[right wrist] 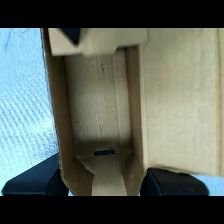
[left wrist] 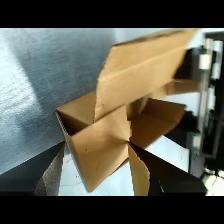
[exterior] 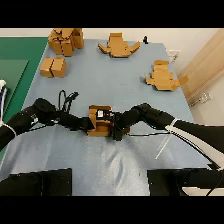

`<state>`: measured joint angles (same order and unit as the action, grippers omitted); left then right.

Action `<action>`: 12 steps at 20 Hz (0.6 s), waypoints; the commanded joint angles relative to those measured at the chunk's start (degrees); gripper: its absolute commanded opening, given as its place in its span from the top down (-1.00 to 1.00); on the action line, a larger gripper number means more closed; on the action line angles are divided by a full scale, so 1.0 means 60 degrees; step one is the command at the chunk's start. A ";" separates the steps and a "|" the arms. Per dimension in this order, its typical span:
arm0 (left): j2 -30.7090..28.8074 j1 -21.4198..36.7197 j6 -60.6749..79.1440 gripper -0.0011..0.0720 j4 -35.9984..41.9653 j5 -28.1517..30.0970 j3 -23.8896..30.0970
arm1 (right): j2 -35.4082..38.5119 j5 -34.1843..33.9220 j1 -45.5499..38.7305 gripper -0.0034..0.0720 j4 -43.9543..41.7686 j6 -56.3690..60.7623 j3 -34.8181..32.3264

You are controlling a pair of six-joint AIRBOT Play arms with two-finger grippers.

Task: Fold the box.

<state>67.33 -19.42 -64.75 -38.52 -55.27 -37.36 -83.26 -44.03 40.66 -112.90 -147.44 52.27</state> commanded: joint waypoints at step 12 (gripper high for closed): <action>-0.0036 -0.2018 -0.4969 -0.64 -0.3865 0.0361 -0.1457 | 0.0004 -0.0004 0.0004 0.50 -0.0007 0.0004 -0.0004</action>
<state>67.18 -29.47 -91.79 -60.03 -53.12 -45.58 -83.26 -44.03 40.66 -112.95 -147.44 52.27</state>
